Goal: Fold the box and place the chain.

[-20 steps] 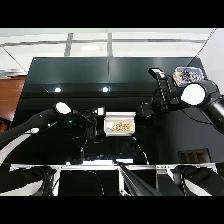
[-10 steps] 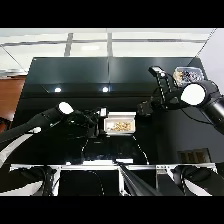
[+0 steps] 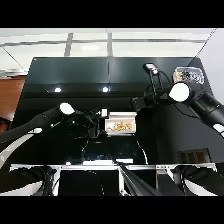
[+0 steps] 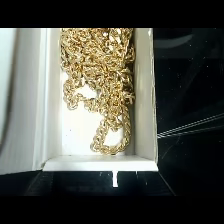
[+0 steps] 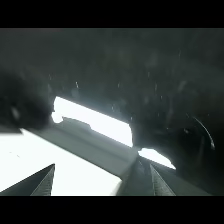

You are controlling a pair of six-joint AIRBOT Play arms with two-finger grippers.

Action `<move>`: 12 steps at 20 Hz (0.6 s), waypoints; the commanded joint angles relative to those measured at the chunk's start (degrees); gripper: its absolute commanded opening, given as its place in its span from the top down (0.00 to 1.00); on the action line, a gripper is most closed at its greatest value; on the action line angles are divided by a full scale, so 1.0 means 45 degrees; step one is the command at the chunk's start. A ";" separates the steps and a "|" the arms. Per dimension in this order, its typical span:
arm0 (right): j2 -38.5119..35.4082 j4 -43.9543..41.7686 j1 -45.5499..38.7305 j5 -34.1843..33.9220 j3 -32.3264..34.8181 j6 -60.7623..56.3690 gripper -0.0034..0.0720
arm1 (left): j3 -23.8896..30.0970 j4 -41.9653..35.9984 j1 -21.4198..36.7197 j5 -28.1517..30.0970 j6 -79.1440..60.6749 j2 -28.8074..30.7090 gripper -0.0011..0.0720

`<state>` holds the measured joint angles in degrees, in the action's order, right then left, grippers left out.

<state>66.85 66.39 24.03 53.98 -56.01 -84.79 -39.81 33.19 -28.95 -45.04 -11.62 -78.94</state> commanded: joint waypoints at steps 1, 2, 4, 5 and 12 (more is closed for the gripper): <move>0.0437 -0.0248 0.0005 0.1355 -0.0092 0.4036 0.01 | -0.0005 0.0102 -0.0019 0.0049 0.0019 -0.0010 0.44; 0.0384 -0.0306 0.0005 0.1977 -0.0146 0.5804 0.01 | -0.0005 0.0102 -0.0019 0.0049 0.0024 -0.0010 0.44; 0.0369 -0.0306 0.0029 0.3220 -0.0160 0.8281 0.01 | -0.0005 0.0102 -0.0019 0.0053 0.0024 -0.0010 0.44; 0.0369 -0.0452 0.0029 0.3371 -0.0160 0.8568 0.01 | -0.0005 0.0102 -0.0019 0.0053 0.0024 -0.0010 0.44; 0.0563 -0.2628 0.0029 0.2977 0.0044 1.1783 0.01 | -0.0005 0.0102 -0.0024 0.0058 0.0024 -0.0010 0.44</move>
